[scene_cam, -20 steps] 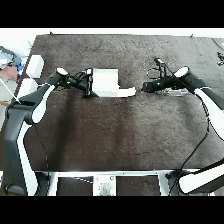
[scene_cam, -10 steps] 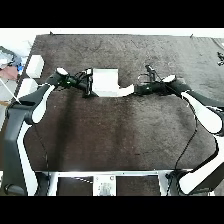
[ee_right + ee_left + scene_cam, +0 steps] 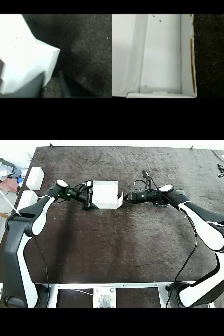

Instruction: Fold the box and place the chain.

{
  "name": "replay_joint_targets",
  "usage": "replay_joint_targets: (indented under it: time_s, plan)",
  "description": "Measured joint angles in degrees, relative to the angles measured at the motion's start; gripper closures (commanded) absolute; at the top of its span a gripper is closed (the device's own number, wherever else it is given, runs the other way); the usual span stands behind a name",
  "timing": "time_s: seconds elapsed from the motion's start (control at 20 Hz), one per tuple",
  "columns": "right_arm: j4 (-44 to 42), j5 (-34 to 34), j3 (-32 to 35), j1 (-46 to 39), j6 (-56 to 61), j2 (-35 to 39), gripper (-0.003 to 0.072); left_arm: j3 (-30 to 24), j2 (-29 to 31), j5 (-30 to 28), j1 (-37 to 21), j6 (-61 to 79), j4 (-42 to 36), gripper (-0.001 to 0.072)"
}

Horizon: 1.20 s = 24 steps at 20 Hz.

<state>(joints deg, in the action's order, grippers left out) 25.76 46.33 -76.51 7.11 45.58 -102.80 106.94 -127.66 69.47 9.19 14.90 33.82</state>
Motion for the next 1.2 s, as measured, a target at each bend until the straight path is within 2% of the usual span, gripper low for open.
replay_joint_targets:
  time_s: [0.25, 0.4, 0.45, 0.7, 0.8, 1.2]
  plan:
    - [-0.5, -1.3, -2.1, 2.2, 1.6, 0.1, 0.0110, 0.0, 0.0, 0.0, 0.0, 0.0, 0.0, 0.0637]
    - [2.8, -2.6, -3.8, 3.6, 5.5, -0.2, 0.0111, 0.0, 0.0, 0.0, 0.0, 0.0, 0.0, 0.0637]
    - [3.9, -2.9, -4.3, 3.9, 6.5, -0.2, 0.0153, 0.0, 0.0, 0.0, 0.0, 0.0, 0.0, 0.0637]
    - [6.7, -3.3, -5.6, 6.1, 9.5, -0.3, 0.0156, 0.0, 0.0, 0.0, 0.0, 0.0, 0.0, 0.0637]
    - [7.9, -3.4, -5.8, 6.8, 10.9, -0.4, 0.0274, 0.0, 0.0, 0.0, 0.0, 0.0, 0.0, 0.0637]
    - [13.7, -3.1, -6.5, 8.3, 16.3, -0.4, 0.0279, 0.0, 0.0, 0.1, 0.0, -0.1, 0.0, 0.0637]
